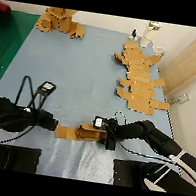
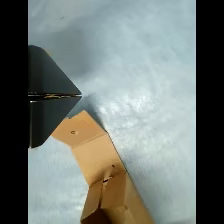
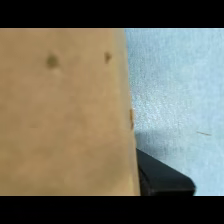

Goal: Fold the box.

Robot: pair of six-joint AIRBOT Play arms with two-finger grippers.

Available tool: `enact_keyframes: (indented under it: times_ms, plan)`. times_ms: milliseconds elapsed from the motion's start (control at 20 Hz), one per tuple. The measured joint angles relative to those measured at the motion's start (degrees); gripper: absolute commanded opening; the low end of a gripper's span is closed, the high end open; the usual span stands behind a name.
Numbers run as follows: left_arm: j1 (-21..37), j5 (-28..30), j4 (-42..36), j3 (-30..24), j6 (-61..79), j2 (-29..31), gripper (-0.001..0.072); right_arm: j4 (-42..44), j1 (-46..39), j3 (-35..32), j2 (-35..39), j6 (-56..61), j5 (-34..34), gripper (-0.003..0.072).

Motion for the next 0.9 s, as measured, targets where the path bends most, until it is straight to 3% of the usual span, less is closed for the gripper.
enact_keyframes:
  times_ms: [150, 350, 900]
  plan:
    - [6.3, 0.3, -10.2, -4.4, -0.7, -0.2, 0.0013, 0.0, 0.0, 0.0, 0.0, 0.0, 0.0, 0.0474]
    - [8.6, -3.1, -21.2, -7.7, 2.8, -1.9, 0.0013, 0.0, 0.0, 0.0, 0.0, 0.0, 0.0, 0.0474]
    - [-0.3, -17.8, -32.3, -8.6, 6.1, -11.5, 0.0013, 0.0, 0.0, 0.0, 0.0, 0.0, 0.0, 0.0474]
